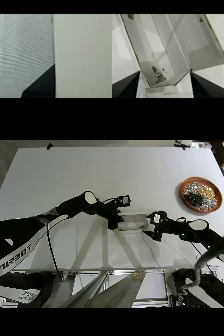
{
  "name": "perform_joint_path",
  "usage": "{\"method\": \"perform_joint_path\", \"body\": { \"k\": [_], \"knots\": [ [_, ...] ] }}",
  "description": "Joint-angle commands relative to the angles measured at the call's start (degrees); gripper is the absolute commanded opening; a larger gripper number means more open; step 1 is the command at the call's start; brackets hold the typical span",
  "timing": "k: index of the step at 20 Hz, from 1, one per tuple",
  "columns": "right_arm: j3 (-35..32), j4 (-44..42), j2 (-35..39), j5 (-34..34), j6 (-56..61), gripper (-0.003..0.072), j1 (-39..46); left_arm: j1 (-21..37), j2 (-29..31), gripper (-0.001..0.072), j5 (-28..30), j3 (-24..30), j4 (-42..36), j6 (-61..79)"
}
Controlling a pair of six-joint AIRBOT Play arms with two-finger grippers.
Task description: Fold the box and place the chain.
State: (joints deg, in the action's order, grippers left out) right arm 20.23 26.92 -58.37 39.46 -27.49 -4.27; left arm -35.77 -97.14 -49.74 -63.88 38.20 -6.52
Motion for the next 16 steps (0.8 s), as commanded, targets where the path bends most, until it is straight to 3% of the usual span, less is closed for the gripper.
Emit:
{"method": "perform_joint_path", "body": {
  "k": [1, 9, 16],
  "knots": [
    [1.1, -0.3, -2.3, 0.7, -1.8, 0.0702, 0.3, 0.0, 0.0, 0.0012, 0.0, 0.0, 0.0, 0.0],
    [4.6, 0.1, -10.1, 7.9, -5.3, 0.07, 0.3, 0.0, 0.0, 0.0012, 0.0, 0.0, 0.0, 0.0],
    [4.8, 0.0, -13.7, 8.1, -8.4, 0.0694, 1.1, 0.0, 0.0, 0.0012, 0.0, 0.0, 0.0, 0.0]
  ]
}}
